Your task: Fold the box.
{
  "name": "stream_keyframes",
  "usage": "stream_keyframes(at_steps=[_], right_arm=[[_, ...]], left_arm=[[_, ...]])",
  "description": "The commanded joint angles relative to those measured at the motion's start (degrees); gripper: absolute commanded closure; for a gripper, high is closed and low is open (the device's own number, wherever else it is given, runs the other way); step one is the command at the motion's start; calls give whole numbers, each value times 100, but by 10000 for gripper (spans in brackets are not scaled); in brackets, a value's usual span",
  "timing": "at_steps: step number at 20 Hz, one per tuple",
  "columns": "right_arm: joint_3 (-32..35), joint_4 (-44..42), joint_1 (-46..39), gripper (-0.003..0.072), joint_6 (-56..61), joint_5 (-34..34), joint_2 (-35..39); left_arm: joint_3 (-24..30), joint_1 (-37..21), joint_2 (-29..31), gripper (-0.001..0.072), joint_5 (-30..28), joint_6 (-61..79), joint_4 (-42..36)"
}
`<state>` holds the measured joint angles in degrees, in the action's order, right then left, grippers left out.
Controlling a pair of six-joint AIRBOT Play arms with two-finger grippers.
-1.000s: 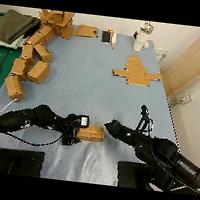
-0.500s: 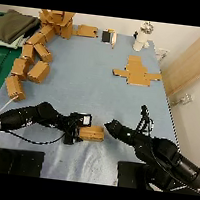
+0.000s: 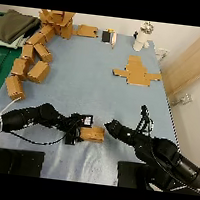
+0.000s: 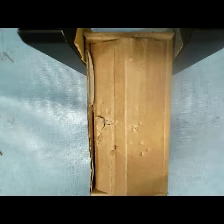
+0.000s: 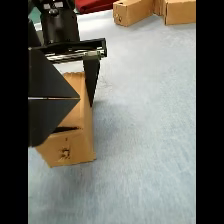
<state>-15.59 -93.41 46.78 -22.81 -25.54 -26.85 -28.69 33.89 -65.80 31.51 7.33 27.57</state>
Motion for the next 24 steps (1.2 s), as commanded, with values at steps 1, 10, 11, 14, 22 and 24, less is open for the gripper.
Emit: stream_keyframes(at_steps=[1, 10, 11, 14, 22, 24], right_arm=[[-4, -2, -2, 684, -2, 7, 9], [-4, 2, -4, 684, -4, 24, 7], [-4, 0, -4, 684, -4, 22, 9], [-4, 2, -4, 684, -4, 22, 7], [-4, 44, -2, 684, -13, 26, 9], [-4, 39, -2, 684, -13, 66, 9]], left_arm=[[-7, -7, 275, 167, -229, -136, -20], [-37, -1681, 807, 166, -533, -4723, 3534], [-81, -2057, 857, 166, -461, -5554, 4133], [-323, -3101, 1154, 166, -7, -6581, 5075], [-492, -4328, 1071, 167, 837, -7071, 5119], [-492, -4328, 922, 166, 789, -7346, 5136]])
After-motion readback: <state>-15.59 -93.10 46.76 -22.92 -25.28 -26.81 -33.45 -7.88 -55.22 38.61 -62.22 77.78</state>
